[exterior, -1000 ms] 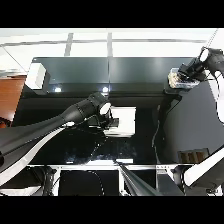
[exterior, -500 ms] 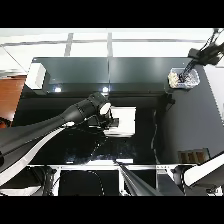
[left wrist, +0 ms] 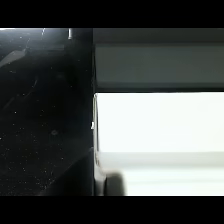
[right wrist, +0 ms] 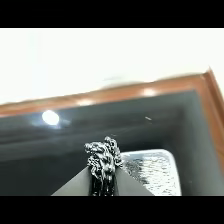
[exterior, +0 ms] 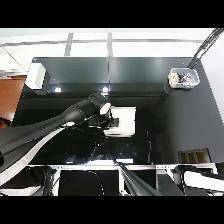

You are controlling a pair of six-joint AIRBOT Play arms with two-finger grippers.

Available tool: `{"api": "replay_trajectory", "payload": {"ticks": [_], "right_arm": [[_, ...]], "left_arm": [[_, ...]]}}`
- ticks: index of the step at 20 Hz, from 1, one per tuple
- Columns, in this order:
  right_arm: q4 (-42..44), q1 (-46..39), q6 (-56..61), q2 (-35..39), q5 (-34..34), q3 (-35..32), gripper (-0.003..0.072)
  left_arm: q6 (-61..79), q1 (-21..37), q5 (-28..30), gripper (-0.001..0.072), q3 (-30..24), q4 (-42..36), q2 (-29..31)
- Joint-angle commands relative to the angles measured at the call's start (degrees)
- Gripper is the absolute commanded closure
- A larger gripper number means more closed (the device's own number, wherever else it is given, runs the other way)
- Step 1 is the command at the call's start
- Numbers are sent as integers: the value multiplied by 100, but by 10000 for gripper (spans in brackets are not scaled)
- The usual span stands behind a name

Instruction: Fold the box and place the chain.

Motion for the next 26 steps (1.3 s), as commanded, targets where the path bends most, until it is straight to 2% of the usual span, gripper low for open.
{"api": "replay_trajectory", "payload": {"ticks": [1,3,7,9,11,12,16,18,20,26], "right_arm": [[695,13,-258,1043,153,-479,674],[1128,70,-361,1606,203,-898,674],[1220,678,-404,2487,535,-1392,674],[1335,1005,-457,2684,1189,-1392,673],[2061,1305,-828,2726,1937,-1392,673],[2385,1458,-839,2726,2079,-1401,673],[2791,2013,-822,2719,1720,-1510,673],[2944,2271,-776,2719,1460,-1792,673],[3198,2553,-763,2717,1215,-2326,673],[3206,3314,-763,2717,-7,-4347,673]], "left_arm": [[2,0,0,686,-2,2,4],[2,2,0,686,-2,2,4],[2,0,-2,686,-2,2,4],[2,0,-2,686,-2,2,4],[2,0,-2,686,-2,2,4],[2,0,-2,686,-2,2,4],[2,0,-2,686,-2,2,4],[2,0,-4,686,-2,2,4],[2,0,-2,686,-2,2,4],[2,0,-4,686,-2,0,4]]}}
